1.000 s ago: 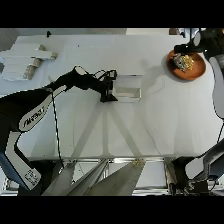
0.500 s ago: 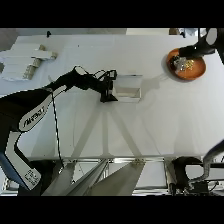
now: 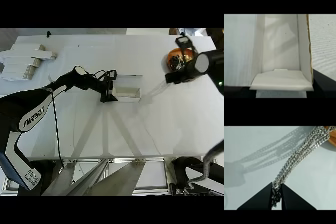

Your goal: Fold the box and place the chain.

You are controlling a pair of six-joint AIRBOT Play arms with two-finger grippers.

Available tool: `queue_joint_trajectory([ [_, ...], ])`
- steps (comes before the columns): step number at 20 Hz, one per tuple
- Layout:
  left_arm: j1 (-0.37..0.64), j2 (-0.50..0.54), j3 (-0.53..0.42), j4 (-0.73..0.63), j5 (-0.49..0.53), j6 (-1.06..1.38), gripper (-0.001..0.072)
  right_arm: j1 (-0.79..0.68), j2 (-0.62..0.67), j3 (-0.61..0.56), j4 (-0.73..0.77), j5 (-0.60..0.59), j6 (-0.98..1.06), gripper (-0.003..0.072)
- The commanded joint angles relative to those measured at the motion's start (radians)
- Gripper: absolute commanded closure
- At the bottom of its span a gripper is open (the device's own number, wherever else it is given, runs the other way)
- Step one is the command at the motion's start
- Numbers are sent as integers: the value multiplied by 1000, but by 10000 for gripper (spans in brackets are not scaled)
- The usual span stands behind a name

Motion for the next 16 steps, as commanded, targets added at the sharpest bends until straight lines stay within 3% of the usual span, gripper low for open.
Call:
queue_joint_trajectory([
  [1, 0, 0, 0, 0, 0, 0, 334, 90, 22, -38, 49, -17, -3, 673],
  [7, 0, 0, 0, 0, 0, 0, 334, 210, 21, -38, 103, -63, -3, 673],
  [16, 0, 0, 0, 0, 0, 0, 334, 296, -2, -37, 249, -236, -30, 673],
])
